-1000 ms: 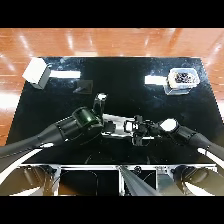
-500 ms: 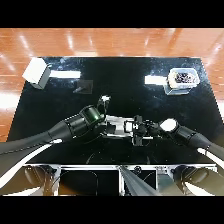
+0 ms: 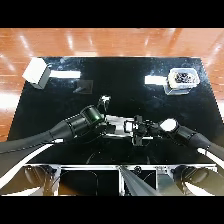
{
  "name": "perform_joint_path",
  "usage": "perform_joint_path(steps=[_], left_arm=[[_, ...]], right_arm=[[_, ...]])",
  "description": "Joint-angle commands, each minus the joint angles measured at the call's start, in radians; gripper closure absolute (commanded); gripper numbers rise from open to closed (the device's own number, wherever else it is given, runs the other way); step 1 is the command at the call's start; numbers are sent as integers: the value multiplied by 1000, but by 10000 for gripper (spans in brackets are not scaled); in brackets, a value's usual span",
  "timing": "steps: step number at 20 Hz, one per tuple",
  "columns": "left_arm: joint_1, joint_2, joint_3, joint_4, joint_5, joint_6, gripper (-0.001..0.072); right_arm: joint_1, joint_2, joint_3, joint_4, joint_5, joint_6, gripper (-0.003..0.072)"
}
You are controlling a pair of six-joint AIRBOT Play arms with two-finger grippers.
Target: Fold the box and place the chain.
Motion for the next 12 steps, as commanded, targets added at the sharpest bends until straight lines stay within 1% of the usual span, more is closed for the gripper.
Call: perform_joint_path(steps=[1,6,7,8,9,11,12], left_arm=[[0,-1,1,0,-25,2,520],[0,-3,1,-1,-25,2,520],[0,-5,1,-1,-25,2,530],[-1,-5,1,-1,-26,4,656],[-1,-5,1,-2,-27,6,690],[-1,-5,2,-8,-33,6,685],[-1,-5,2,-9,-33,5,627]], right_arm=[[-1,0,0,0,0,0,67],[-1,0,0,0,0,0,67],[-1,0,0,0,0,0,67],[-1,0,0,0,0,0,67],[-1,0,0,0,0,0,68],[-1,0,0,0,0,0,68],[-1,0,0,0,0,0,67]])
